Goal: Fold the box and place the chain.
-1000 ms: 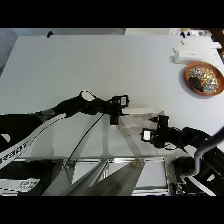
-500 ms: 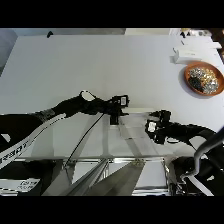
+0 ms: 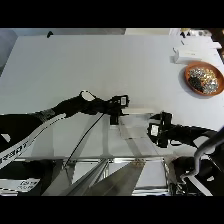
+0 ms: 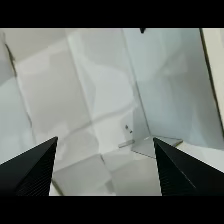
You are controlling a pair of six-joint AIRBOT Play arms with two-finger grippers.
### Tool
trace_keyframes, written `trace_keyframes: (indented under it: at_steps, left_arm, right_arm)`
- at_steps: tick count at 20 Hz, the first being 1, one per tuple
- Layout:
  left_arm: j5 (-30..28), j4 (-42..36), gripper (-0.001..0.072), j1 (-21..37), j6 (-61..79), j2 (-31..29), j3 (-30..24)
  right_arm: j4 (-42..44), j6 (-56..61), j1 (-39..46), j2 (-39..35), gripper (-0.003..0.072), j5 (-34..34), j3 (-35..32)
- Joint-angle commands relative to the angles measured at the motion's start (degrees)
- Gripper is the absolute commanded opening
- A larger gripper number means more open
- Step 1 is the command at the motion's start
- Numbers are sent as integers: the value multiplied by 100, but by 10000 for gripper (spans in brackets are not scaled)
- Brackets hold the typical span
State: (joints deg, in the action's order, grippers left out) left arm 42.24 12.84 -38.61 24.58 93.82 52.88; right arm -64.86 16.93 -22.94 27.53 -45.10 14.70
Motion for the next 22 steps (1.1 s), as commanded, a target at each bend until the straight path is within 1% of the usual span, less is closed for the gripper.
trace_keyframes:
  at_steps: [1, 3, 6, 8, 10, 11, 14, 18, 22]
  left_arm:
    - [-2, 2, 11, -4, 4, 2, -2]
    - [-2, 2, 11, -4, 4, 2, -2]
    - [-2, 2, 11, -4, 2, 2, -2]
    - [-2, 2, 11, -4, 2, 2, -2]
    - [-2, 0, 11, -4, 2, 2, -2]
    - [-2, 2, 11, -4, 2, 2, -2]
    - [-2, 2, 11, -4, 2, 2, -2]
    - [-2, 2, 11, -4, 2, 2, -2]
    - [-2, 2, 11, -4, 2, 2, -2]
  right_arm:
    - [-295, 192, -170, -240, 660, -385, -24]
    - [-404, 352, -249, -238, 698, -374, -190]
    - [-564, 457, -295, -214, 700, -354, -496]
    - [-765, 597, -295, -55, 701, -238, -586]
    - [-1019, 599, -293, 223, 701, 61, -592]
    - [-1049, 599, -291, 387, 701, 323, -592]
    - [-1016, 597, -289, 673, 700, 903, -586]
    - [-1010, 595, -286, 664, 699, 999, -437]
    - [-549, 540, 129, 664, 699, 999, -238]
